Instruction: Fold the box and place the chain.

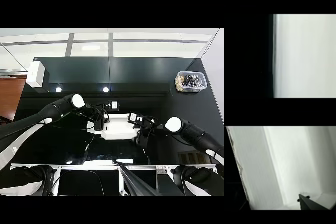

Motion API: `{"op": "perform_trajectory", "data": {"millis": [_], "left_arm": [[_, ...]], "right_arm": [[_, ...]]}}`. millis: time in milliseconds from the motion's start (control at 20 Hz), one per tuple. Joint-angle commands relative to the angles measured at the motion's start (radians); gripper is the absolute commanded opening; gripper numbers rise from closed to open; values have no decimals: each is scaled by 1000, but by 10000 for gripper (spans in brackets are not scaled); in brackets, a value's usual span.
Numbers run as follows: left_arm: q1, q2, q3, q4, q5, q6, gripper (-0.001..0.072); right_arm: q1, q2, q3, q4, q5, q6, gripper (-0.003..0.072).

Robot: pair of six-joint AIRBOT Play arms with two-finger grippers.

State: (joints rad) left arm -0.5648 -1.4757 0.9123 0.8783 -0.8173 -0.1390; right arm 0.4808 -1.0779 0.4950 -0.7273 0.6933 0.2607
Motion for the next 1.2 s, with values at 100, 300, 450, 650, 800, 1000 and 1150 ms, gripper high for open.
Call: {"op": "perform_trajectory", "data": {"millis": [100, 300, 450, 650, 800, 1000, 1150], "left_arm": [[0, -1, -1, -1, 2, 1, 31], [-1, -1, -1, -1, 1, 0, 31], [0, -1, -1, 0, 2, 1, 31], [0, 0, 1, 0, -5, 1, 31], [0, -1, 10, 0, -3, 1, 31], [0, -1, 10, 1, -2, 2, 31], [0, -1, 10, 2, -2, 2, 31]], "right_arm": [[20, 33, 74, -134, -84, -12, 712], [11, 40, 103, -241, -35, -11, 711], [-20, 41, 124, -213, 60, -12, 711], [-50, 41, 124, -185, 57, -53, 712], [-94, 40, 124, -177, 42, -53, 711], [-97, 35, 123, -135, 48, -97, 711], [-96, 6, 120, 23, 71, -195, 712]]}}
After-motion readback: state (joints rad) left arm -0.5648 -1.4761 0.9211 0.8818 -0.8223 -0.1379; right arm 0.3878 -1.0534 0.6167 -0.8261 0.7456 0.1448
